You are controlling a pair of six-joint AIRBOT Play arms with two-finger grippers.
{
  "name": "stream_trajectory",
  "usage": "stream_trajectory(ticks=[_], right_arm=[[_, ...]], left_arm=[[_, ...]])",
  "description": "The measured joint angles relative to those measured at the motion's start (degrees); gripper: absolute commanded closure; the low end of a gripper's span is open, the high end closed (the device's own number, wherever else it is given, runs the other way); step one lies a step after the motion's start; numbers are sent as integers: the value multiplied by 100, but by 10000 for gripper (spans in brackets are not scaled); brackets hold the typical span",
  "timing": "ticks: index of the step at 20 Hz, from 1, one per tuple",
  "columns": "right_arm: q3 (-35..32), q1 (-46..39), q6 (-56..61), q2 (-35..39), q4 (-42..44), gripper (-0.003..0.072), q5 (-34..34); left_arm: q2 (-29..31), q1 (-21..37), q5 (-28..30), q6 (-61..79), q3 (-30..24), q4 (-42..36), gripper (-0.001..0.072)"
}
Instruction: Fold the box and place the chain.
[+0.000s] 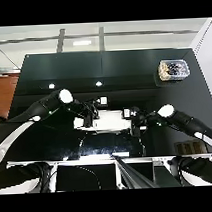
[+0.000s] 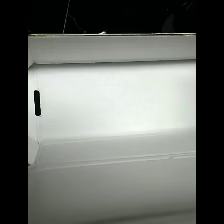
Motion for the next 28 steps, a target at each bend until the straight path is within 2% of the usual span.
stream_trajectory(ticks=[15,28], right_arm=[[2,0,284,-109,-413,-19,-87],[20,0,258,-114,-46,-20,-125]], left_arm=[[-7,31,17,-13,-4,24,682],[-7,24,15,-15,-4,20,682]])
